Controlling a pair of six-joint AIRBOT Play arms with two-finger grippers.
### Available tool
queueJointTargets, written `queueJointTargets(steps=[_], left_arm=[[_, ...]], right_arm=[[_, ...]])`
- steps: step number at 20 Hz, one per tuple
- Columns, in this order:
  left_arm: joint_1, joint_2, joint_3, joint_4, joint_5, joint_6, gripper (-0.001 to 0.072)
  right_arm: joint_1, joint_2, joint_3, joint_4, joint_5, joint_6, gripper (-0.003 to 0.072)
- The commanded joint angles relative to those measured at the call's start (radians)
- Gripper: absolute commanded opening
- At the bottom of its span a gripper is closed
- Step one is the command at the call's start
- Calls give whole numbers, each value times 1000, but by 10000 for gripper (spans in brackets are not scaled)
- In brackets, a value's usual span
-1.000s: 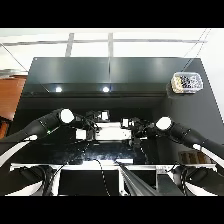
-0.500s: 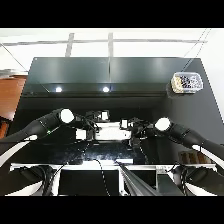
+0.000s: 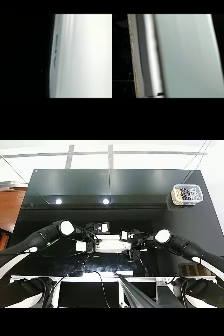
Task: Fold the box and place the chain.
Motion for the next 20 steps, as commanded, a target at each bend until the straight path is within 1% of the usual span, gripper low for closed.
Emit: queueJointTargets(steps=[1, 3, 4, 5, 6, 7, 8, 9, 10, 13, 15, 17, 18, 19, 20], left_arm=[[0, 0, -1, 0, 0, -1, 31], [0, 1, -1, 0, -3, -43, 35], [0, 1, -1, 0, -5, -56, 147], [0, 3, -1, 0, -8, -56, 283], [0, 10, -1, 0, -9, -56, 370], [0, 22, -1, 0, -8, -56, 437], [1, 42, -1, 4, -2, -56, 476], [3, 66, -1, 8, 7, -56, 627], [9, 95, -1, 9, 15, -56, 707], [49, 195, -1, 47, 12, -107, 707], [87, 272, -1, 103, -19, -196, 707], [129, 348, -1, 143, -106, -293, 706], [150, 383, -1, 146, -173, -348, 699], [166, 413, -1, 146, -247, -401, 671], [178, 437, -1, 146, -324, -449, 585]], right_arm=[[1, -1, 0, 0, 1, 0, 471], [1, -1, 0, 0, 1, 0, 471], [1, -1, 0, 0, 1, 0, 471], [1, -1, 0, 0, 1, 0, 471], [1, -1, 0, 0, 1, 0, 471], [1, -1, 0, 0, 0, 0, 471], [1, -1, 0, 0, 0, 0, 471], [1, -1, 0, 0, 0, 0, 471], [1, -1, 0, 0, 0, 0, 471], [1, -1, 0, 0, 0, 0, 471], [1, -1, 0, 0, -6, 6, 471], [1, -1, 0, 0, -7, 7, 471], [1, -1, 0, 0, -7, 7, 471], [1, -1, 0, 0, -7, 7, 471], [1, -1, 0, 0, -6, 7, 471]])
